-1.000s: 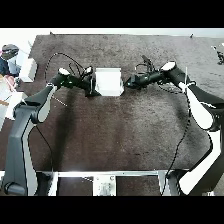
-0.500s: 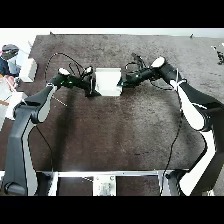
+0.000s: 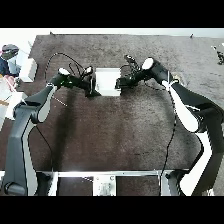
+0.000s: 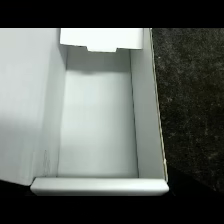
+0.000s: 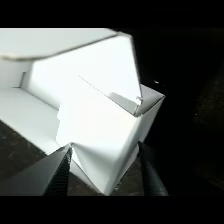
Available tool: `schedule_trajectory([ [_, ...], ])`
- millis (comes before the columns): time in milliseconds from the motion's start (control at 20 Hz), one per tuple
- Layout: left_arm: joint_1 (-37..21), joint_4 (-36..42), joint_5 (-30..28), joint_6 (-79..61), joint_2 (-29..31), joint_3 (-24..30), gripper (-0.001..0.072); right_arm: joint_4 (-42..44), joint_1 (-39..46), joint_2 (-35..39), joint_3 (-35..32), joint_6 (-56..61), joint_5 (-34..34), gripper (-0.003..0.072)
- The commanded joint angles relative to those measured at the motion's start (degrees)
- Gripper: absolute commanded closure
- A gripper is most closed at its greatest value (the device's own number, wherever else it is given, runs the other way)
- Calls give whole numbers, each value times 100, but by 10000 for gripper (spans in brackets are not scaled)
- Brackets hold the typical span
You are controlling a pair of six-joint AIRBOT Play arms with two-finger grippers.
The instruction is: Fold the box and place the chain.
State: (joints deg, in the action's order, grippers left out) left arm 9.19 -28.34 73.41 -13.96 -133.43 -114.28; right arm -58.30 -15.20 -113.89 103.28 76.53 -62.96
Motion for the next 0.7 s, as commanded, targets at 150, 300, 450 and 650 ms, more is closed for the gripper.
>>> schedule_trajectory([
  [150,-7,9,0,-2,-4,2,228,-944,-114,-87,227,791,37,223],
  [300,-7,9,0,-2,-4,2,228,-1587,-330,-293,774,1093,-378,223],
  [450,-7,9,0,-2,-4,2,228,-2192,-560,-651,1427,1517,-944,223],
  [650,-7,9,2,-2,-4,2,228,-2789,-763,-800,1528,2017,-964,224],
])
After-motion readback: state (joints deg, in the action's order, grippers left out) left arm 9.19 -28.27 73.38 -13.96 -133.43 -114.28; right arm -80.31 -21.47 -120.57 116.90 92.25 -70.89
